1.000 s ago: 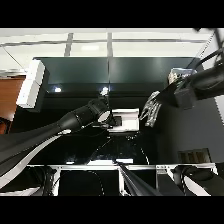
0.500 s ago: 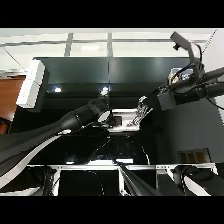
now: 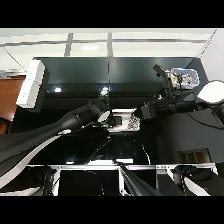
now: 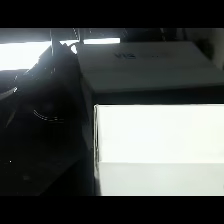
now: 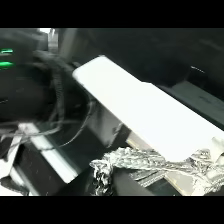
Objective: Fold the box and place the chain.
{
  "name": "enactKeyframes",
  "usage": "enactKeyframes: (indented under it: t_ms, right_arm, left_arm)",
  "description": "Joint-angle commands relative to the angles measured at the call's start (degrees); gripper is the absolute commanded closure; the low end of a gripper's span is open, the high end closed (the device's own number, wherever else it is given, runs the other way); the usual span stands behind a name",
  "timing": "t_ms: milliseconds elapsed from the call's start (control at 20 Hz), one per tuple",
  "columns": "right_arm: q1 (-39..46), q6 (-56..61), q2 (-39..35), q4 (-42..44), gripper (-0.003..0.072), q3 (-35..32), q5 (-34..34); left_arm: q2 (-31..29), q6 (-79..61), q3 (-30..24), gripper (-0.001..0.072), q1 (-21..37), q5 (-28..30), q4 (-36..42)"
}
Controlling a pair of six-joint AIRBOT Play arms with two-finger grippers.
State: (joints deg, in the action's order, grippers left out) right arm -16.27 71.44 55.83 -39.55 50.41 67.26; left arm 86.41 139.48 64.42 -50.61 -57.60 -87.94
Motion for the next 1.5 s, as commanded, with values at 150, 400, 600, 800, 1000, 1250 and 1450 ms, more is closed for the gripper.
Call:
enactKeyframes:
  t_ms: [150, 400, 600, 800, 1000, 1250, 1450]
  right_arm:
    - [9.8, -1.3, -1.9, -2.6, 0.0312, -3.3, 7.2]
    - [23.6, -8.9, -5.8, -12.8, 0.0312, -9.1, 3.7]
    - [22.4, -22.3, -5.4, -10.8, -0.0028, -17.5, -5.3]
    - [17.3, -39.0, -2.7, -10.5, -0.0027, -21.6, -13.4]
    - [8.2, -66.7, -0.4, -10.0, -0.002, -22.3, -19.8]
    - [1.5, -79.5, 6.2, -4.2, -0.0019, -22.3, -26.9]
    - [0.8, -90.8, 9.1, 5.2, -0.002, -22.3, -27.8]
  left_arm:
    - [0.0, 0.0, 0.0, 0.0682, 0.0, -0.2, 0.0]
    - [0.0, -3.9, 0.0, 0.0681, 0.0, -1.4, 0.5]
    - [0.0, -5.6, 0.0, 0.0684, 0.7, -5.8, -0.1]
    - [0.1, -3.9, 0.0, 0.0684, 0.9, -5.6, -2.0]
    - [0.1, -3.8, 0.0, 0.0683, 0.9, -4.3, -2.9]
    - [0.1, -3.9, 0.0, 0.0682, 0.9, -4.4, -1.5]
    - [0.1, -3.9, 0.0, 0.0682, 0.9, -4.4, -1.3]
